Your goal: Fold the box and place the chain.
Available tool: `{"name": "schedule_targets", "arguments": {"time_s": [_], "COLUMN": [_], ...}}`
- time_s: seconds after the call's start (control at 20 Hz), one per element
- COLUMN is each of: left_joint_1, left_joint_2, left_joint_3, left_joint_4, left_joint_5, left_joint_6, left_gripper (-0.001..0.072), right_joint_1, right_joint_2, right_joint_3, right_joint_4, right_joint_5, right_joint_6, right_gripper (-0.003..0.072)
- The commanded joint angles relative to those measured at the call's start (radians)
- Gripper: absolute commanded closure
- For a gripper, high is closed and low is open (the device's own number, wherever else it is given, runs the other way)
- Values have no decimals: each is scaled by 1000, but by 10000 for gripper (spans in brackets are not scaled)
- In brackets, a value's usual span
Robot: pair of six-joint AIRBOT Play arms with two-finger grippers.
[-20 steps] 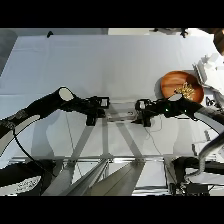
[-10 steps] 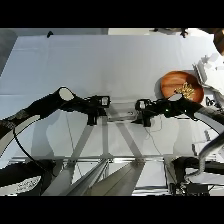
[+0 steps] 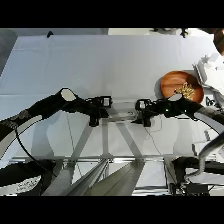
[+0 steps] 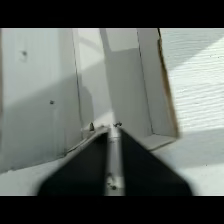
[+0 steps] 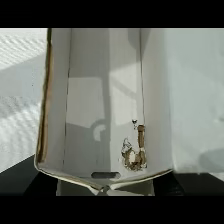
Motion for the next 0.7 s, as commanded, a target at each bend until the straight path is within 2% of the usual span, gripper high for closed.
{"name": "schedule_targets", "arguments": {"time_s": [0.0, 0.15, 0.2, 0.25, 0.35, 0.4, 0.65], "left_joint_1": [-1, -1, -1, -1, -1, -1, 0], "left_joint_2": [-1, -1, -1, -1, -1, 0, 29], "left_joint_3": [0, 0, 0, 0, 0, 0, 0], "left_joint_4": [-2, -2, -2, -2, -2, -1, 38], "left_joint_5": [1, 0, -1, -2, -4, -2, 60], "left_joint_6": [-3, -4, -4, -4, -4, -4, -13], "left_gripper": [377, 377, 413, 517, 682, 703, 703], "right_joint_1": [0, 0, 0, 0, 0, 0, 0], "right_joint_2": [0, 0, 0, 0, 0, 0, 0], "right_joint_3": [1, 1, 1, 1, 1, 1, 1], "right_joint_4": [2, 2, 2, 2, 2, 2, 2], "right_joint_5": [-1, -1, -1, -1, -1, -1, -1], "right_joint_6": [4, 4, 4, 4, 4, 4, 4], "right_gripper": [162, 162, 162, 162, 162, 162, 162]}}
